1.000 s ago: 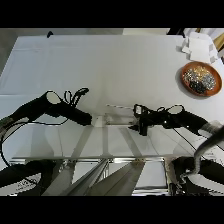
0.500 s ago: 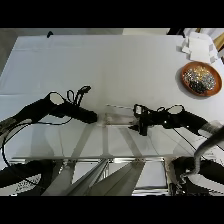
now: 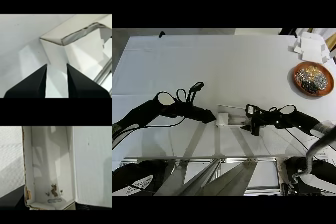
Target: Fold the box and place the chain.
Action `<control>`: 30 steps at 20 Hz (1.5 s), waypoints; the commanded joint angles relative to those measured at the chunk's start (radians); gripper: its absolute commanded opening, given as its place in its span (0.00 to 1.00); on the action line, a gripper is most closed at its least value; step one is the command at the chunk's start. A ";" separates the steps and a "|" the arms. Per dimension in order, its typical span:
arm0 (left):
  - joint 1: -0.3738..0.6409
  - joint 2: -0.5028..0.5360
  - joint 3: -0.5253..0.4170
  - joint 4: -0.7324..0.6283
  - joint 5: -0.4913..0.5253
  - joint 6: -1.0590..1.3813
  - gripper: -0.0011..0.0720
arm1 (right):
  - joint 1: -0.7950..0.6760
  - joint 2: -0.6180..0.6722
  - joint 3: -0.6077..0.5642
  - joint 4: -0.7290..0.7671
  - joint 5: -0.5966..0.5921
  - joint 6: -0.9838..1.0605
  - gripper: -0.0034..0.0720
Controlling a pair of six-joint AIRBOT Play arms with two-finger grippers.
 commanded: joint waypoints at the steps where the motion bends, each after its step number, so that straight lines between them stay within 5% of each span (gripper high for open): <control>1: -0.035 0.010 0.000 -0.032 0.026 0.000 0.40 | 0.000 0.000 0.000 0.000 0.000 0.000 0.55; 8: -0.046 0.010 0.000 -0.032 0.048 -0.001 0.40 | 0.000 0.000 0.000 0.000 0.000 0.000 0.55; 13: -0.085 0.010 0.000 -0.026 0.109 -0.025 0.54 | 0.000 0.000 0.000 0.000 0.000 0.000 0.55; 30: -0.229 0.000 0.058 0.314 0.213 -0.491 0.58 | 0.000 0.000 0.000 0.000 0.000 0.000 0.55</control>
